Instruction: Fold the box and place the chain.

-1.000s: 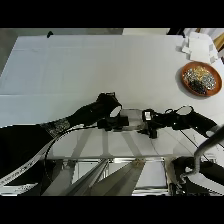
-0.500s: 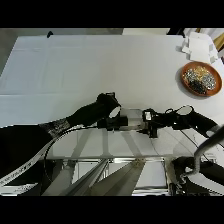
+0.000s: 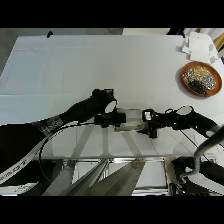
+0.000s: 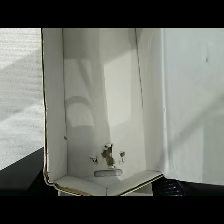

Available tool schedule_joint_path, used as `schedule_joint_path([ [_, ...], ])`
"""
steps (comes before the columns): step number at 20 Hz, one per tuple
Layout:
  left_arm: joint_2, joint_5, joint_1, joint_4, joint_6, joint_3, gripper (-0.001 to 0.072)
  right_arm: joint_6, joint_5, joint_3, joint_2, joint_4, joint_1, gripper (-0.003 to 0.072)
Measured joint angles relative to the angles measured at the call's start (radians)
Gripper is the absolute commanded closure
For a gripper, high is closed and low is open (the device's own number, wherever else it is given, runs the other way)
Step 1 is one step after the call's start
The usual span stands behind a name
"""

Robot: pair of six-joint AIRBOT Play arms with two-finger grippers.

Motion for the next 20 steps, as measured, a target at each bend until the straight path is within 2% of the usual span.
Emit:
schedule_joint_path([
  [4,-0.013,0.003,0.003,-0.011,-0.019,0.000,0.0652,0.000,-0.001,0.000,0.000,0.000,0.000,0.0253],
  [6,-0.018,0.002,0.002,-0.015,-0.026,0.000,0.0701,-0.001,0.002,0.000,0.000,0.002,0.000,0.0253],
  [12,-0.024,0.008,-0.007,-0.015,-0.034,0.001,0.0693,-0.001,0.000,0.000,0.000,0.000,0.000,0.0253],
  [14,-0.025,0.013,-0.009,-0.014,-0.033,0.000,0.0609,-0.001,0.000,0.000,0.000,0.000,0.000,0.0253],
  [15,-0.030,0.023,-0.010,-0.016,-0.030,-0.002,0.0523,0.000,-0.002,0.000,0.000,-0.002,0.000,0.0253],
  [16,-0.025,0.014,-0.010,-0.017,-0.021,-0.001,0.0477,-0.001,-0.002,0.000,0.000,-0.002,0.000,0.0253],
  [20,0.002,0.001,-0.003,-0.016,0.063,0.000,0.0477,0.000,-0.002,0.000,0.000,-0.001,0.000,0.0253],
])
